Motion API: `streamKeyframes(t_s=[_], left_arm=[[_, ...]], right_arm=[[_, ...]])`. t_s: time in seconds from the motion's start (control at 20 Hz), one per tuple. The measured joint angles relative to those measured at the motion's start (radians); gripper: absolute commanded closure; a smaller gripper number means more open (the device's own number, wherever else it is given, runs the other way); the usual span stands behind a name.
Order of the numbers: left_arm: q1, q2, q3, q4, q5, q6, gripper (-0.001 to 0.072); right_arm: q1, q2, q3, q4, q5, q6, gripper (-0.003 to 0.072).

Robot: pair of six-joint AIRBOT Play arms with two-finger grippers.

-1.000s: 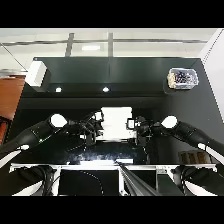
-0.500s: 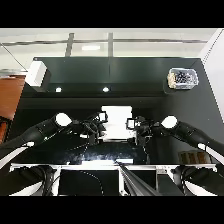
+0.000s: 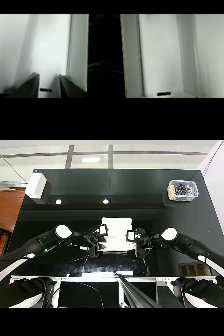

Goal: Fold the box and place the chain.

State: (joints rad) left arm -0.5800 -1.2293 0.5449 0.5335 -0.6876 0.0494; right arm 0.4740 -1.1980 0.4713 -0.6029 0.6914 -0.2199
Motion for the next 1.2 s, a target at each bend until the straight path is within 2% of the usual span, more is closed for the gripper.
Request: streamKeyframes(t_s=[0.05,0.15,0.2,0.35,0.5,0.75,0.95,1.05,1.2], left_arm=[[0.0,0.0,0.0,0.0,-0.001,0.0,0.0335],[0.002,0.001,0.0,0.003,-0.002,-0.005,0.0655],[0.005,0.005,0.0,0.004,-0.004,-0.021,0.0682],[0.043,0.04,0.0,0.042,-0.036,-0.096,0.0682],[0.136,0.113,0.0,0.107,-0.118,-0.214,0.0682],[0.425,0.262,0.0,0.163,-0.271,-0.491,0.0682],[0.689,0.298,-0.019,0.192,-0.346,-0.759,0.0682],[0.772,0.301,-0.039,0.208,-0.369,-0.84,0.0683],[0.818,0.272,-0.081,0.223,-0.401,-1.017,0.0682]], right_arm=[[0.0,0.0,0.0,0.0,0.0,0.0,0.0068],[0.0,0.0,0.0,0.0,0.0,0.0,0.0068],[0.0,0.0,0.0,0.0,0.0,0.0,0.0068],[0.0,0.0,0.0,0.0,0.0,0.0,0.0068],[0.0,0.0,0.0,0.0,0.0,0.0,0.0068],[0.0,0.0,0.0,0.0,0.0,0.0,0.0068],[0.0,0.0,0.0,0.0,0.0,0.002,0.0068],[0.0,0.0,0.0,0.0,0.0,0.002,0.0068],[0.0,0.0,0.0,0.0,0.0,0.002,0.0068]])
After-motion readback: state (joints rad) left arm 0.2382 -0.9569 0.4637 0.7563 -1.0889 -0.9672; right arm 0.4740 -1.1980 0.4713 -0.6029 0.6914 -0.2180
